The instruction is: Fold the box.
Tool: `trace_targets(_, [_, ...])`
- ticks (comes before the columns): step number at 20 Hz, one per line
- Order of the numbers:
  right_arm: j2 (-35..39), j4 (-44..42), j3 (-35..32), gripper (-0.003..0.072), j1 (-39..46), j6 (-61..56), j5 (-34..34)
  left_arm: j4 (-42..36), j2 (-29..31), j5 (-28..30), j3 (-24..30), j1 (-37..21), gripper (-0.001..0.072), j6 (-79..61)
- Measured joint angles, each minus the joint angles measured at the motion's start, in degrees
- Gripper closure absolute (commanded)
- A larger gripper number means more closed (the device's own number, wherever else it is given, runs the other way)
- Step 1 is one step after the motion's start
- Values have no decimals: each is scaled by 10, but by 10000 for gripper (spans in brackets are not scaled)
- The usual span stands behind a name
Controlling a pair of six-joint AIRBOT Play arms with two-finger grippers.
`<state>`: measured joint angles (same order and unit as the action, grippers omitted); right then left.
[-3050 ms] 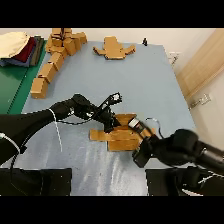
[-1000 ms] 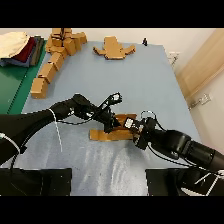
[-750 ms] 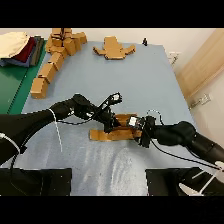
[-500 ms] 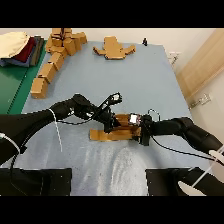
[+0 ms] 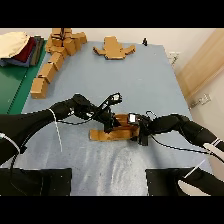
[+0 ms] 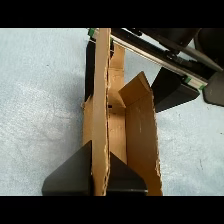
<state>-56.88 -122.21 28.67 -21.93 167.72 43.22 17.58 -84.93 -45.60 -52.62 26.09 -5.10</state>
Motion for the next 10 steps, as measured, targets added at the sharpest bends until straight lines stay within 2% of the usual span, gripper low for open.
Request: trace_targets(10, [-3, -4, 0, -31, 0, -12, 21, 1, 0, -1, 0, 0, 698, 0])
